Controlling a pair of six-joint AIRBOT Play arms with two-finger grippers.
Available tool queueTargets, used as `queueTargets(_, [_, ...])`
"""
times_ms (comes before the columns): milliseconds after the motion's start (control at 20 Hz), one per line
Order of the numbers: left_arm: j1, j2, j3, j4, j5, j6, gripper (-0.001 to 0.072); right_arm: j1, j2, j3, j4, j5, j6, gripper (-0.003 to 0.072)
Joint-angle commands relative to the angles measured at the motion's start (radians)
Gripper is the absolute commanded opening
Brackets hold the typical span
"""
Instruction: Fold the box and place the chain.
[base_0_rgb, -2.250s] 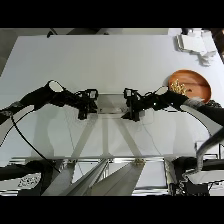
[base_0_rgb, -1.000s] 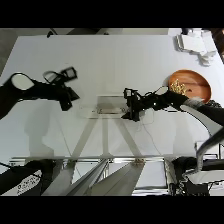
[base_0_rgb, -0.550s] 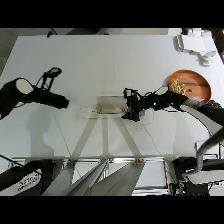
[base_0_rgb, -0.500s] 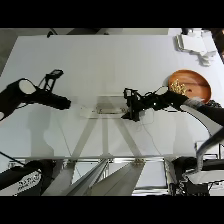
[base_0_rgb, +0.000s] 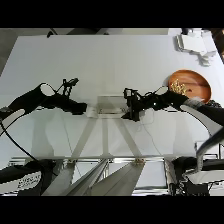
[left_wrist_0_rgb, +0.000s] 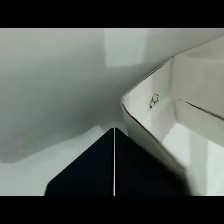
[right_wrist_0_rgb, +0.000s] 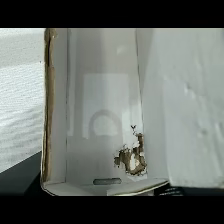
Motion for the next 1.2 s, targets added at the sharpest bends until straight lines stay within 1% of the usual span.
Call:
queueTargets(0, [-0.013,-0.003,0.0,-0.108,-0.012,0.007,0.001,0.001,0.0,0.0,0.0,0.0,0.0,0.0559])
queueTargets(100, [-0.013,0.014,0.0,-0.142,-0.007,0.013,0.003,0.001,0.0,0.0,0.0,0.0,0.0,0.0559])
queueTargets(150, [-0.013,0.024,0.0,-0.151,-0.007,0.032,0.009,0.001,0.0,0.0,0.0,0.0,0.0,0.0559])
queueTargets(200, [-0.012,0.036,0.0,-0.161,-0.006,0.038,0.0195,0.001,0.0,0.0,0.0,0.0,0.0,0.0559])
queueTargets(250, [-0.011,0.046,0.0,-0.174,-0.004,0.043,0.0241,0.001,0.0,0.0,0.0,0.0,0.0,0.0559])
queueTargets(300, [-0.01,0.053,0.0,-0.19,-0.004,0.053,0.0241,0.001,0.0,0.0,0.0,0.0,0.0,0.0559])
queueTargets(350, [-0.01,0.058,0.0,-0.208,-0.003,0.057,0.0271,0.001,0.0,0.0,0.0,0.0,0.0,0.0559])
queueTargets(500, [-0.016,0.058,0.0,-0.26,-0.001,0.104,0.0302,0.001,0.0,0.0,0.0,0.0,0.0,0.0559])
queueTargets(550, [-0.019,0.058,0.0,-0.272,0.006,0.105,0.0353,0.001,0.0,0.0,0.0,0.0,0.0,0.0559])
queueTargets(600, [-0.024,0.058,0.0,-0.279,0.013,0.114,0.0425,0.001,0.0,0.0,0.0,0.0,0.0,0.0559])
queueTargets(700, [-0.037,0.058,0.0,-0.285,0.024,0.132,0.0527,0.001,0.0,0.0,0.0,0.0,0.0,0.0559])
queueTargets(850, [-0.055,0.056,0.0,-0.275,0.047,0.14,0.0531,0.001,0.0,0.0,0.0,0.0,0.0,0.0559])
queueTargets(950, [-0.08,0.05,0.0,-0.266,0.092,0.141,0.0534,0.001,0.0,0.0,0.0,0.0,0.0,0.0559])
queueTargets(1150, [-0.166,0.023,0.0,-0.25,0.19,0.136,0.0536,0.001,0.0,0.0,0.0,0.0,0.0,0.0559])
